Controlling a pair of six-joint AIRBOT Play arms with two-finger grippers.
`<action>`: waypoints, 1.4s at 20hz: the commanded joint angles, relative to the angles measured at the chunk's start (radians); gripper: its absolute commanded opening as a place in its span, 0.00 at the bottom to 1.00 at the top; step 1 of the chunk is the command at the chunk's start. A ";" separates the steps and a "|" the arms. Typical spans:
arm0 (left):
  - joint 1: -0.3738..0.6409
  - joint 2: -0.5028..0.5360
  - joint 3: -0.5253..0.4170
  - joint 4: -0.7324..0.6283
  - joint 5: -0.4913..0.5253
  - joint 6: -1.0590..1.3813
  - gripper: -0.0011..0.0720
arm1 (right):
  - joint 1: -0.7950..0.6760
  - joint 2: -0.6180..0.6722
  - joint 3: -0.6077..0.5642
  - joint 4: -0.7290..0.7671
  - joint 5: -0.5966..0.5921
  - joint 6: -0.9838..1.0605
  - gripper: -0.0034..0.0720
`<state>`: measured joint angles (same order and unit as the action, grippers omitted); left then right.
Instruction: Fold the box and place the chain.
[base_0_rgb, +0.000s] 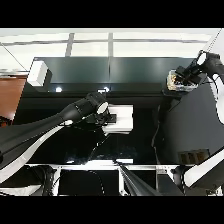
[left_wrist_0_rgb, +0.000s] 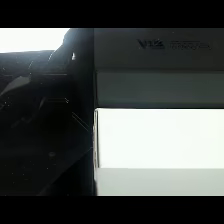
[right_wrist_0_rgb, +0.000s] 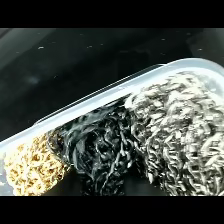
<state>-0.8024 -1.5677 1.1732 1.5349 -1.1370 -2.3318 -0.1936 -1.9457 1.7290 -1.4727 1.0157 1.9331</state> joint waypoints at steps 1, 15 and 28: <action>0.000 -0.001 0.000 0.000 0.000 0.001 0.05 | -0.002 0.007 0.016 -0.001 0.031 -0.019 0.07; 0.001 -0.001 0.000 -0.001 0.000 0.001 0.05 | -0.002 0.588 0.111 0.078 0.064 -0.315 0.06; 0.000 -0.001 0.000 -0.001 0.000 0.001 0.05 | 0.005 0.907 0.134 0.525 0.386 -0.530 0.07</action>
<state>-0.8024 -1.5677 1.1732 1.5326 -1.1374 -2.3314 -0.1902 -1.0760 1.8618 -1.0786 1.2652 1.4628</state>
